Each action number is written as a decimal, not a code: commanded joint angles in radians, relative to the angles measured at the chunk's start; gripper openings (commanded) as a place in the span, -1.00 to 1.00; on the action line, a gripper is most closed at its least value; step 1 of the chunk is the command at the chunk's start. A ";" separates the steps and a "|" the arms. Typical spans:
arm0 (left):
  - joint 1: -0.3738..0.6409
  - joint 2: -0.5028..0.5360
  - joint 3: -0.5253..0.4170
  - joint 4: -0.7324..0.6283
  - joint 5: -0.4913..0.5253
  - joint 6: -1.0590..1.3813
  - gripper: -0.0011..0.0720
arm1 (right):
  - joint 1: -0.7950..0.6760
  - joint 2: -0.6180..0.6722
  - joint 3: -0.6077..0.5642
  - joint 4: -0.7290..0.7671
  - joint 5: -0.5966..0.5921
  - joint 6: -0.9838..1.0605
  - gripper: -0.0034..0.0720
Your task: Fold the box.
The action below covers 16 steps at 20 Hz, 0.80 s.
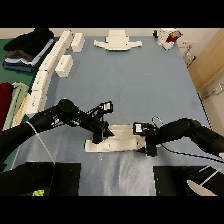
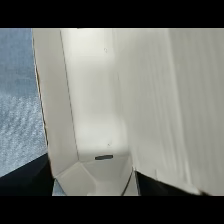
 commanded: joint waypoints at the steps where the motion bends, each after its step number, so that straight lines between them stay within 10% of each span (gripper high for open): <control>1: 0.000 -0.001 0.000 0.000 0.000 0.000 -0.93 | 0.000 -0.009 -0.003 0.004 0.003 -0.005 0.97; 14: 0.000 -0.001 0.000 0.000 0.000 0.000 -0.93 | 0.019 -0.036 -0.030 0.004 0.055 -0.050 0.79; 16: 0.000 -0.001 0.000 0.000 0.001 0.000 -0.93 | 0.019 -0.036 -0.030 -0.001 0.056 -0.050 0.36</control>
